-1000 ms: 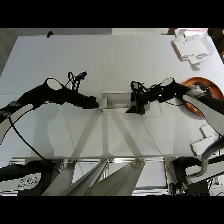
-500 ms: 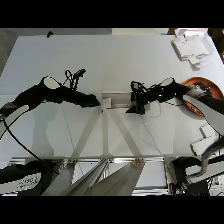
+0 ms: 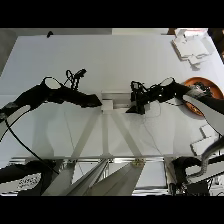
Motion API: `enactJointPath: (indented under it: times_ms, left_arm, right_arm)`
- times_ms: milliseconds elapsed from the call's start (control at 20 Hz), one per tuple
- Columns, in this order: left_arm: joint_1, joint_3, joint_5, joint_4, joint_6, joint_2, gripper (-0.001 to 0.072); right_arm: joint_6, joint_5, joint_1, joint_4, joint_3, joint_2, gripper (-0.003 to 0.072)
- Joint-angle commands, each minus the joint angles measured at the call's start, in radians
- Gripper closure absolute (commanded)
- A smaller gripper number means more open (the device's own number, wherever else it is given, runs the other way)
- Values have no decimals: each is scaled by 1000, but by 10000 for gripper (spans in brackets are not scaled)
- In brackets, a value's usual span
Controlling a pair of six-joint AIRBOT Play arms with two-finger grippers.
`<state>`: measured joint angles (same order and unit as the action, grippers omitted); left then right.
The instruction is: Fold the box and place the chain.
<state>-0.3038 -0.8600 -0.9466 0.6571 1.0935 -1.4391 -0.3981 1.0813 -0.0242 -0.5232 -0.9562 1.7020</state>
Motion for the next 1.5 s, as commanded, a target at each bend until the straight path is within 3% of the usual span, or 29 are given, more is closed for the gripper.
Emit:
enactJointPath:
  times_ms: [0,200,750,1200,1450]
  left_arm:
    - [-17,0,23,-37,-57,-24,292]
    - [-22,0,40,-146,-155,-36,289]
    - [-25,0,67,-79,-154,-51,289]
    - [-29,0,172,-72,-154,-50,290]
    - [-29,0,166,-69,-151,-47,290]
  right_arm:
    - [1,0,0,0,-1,0,242]
    - [1,0,0,0,-1,0,242]
    - [1,0,1,0,-1,0,242]
    - [1,0,0,0,-1,0,242]
    - [1,0,0,0,-1,0,242]
